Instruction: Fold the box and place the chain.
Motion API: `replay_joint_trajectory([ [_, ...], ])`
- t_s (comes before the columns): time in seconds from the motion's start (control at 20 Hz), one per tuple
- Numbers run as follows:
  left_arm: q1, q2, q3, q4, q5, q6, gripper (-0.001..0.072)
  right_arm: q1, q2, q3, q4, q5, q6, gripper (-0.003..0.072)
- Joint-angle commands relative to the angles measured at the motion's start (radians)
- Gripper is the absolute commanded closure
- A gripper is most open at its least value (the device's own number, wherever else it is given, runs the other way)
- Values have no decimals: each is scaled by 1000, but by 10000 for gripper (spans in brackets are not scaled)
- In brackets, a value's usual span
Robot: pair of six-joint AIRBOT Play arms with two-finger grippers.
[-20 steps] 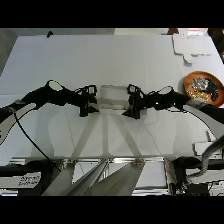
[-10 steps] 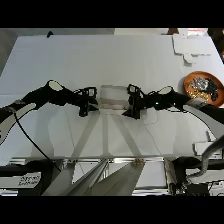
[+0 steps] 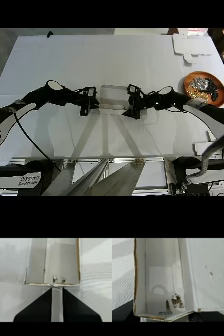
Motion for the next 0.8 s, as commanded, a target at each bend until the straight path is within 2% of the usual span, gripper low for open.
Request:
replay_joint_trajectory([
  [0.0, -1, -3, 0, -16, -8, 19, 578, 0, 0, 1, 0, 0, 0, 165],
  [0.45, -27, -45, 0, -97, -1, 18, 549, 0, 0, 1, 0, 0, 0, 165],
  [0.5, -27, -45, 0, -97, 11, 14, 500, 0, 0, 1, 0, 0, 0, 165],
  [0.6, -27, -45, 0, -98, 37, 3, 253, 0, 0, 1, 0, 0, 0, 165],
  [0.65, -27, -45, 0, -102, 39, 3, 233, 0, 0, 1, 0, 0, 0, 165],
  [0.75, -27, -45, 0, -105, 36, 3, 242, 0, 0, 1, 0, 0, 0, 165],
])
